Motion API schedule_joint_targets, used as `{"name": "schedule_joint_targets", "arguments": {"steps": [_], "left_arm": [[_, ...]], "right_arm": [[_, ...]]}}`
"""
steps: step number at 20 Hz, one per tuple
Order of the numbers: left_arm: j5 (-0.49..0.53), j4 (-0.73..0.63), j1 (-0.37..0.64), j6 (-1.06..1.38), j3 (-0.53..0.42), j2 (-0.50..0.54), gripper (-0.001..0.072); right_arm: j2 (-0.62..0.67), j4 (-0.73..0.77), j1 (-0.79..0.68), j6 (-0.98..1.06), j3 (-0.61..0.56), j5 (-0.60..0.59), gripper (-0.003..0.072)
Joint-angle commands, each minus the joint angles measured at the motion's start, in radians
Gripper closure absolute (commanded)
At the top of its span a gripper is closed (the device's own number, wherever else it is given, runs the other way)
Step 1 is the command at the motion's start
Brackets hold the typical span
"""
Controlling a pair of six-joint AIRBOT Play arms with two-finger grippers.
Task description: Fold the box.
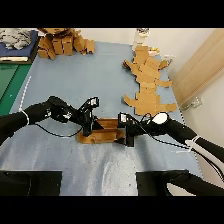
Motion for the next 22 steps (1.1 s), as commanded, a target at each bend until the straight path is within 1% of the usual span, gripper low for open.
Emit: {"name": "schedule_joint_targets", "arguments": {"steps": [1, 8, 11, 22], "left_arm": [[0.0, 0.0, 0.0, 0.0, 0.0, -0.001, 0.0695], [0.0, 0.0, 0.0, 0.0, 0.0, -0.001, 0.0695], [0.0, 0.0, 0.0, 0.0, 0.0, -0.001, 0.0695], [0.0, 0.0, 0.0, 0.0, 0.0, -0.001, 0.0695]], "right_arm": [[0.0, 0.0, 0.001, 0.0, 0.0, 0.005, -0.0034], [-0.014, -0.033, 0.001, -0.011, -0.002, 0.006, -0.0034], [-0.039, -0.014, 0.001, -0.079, -0.002, 0.006, -0.0034], [-0.064, 0.006, 0.003, -0.088, -0.002, 0.012, -0.003]]}}
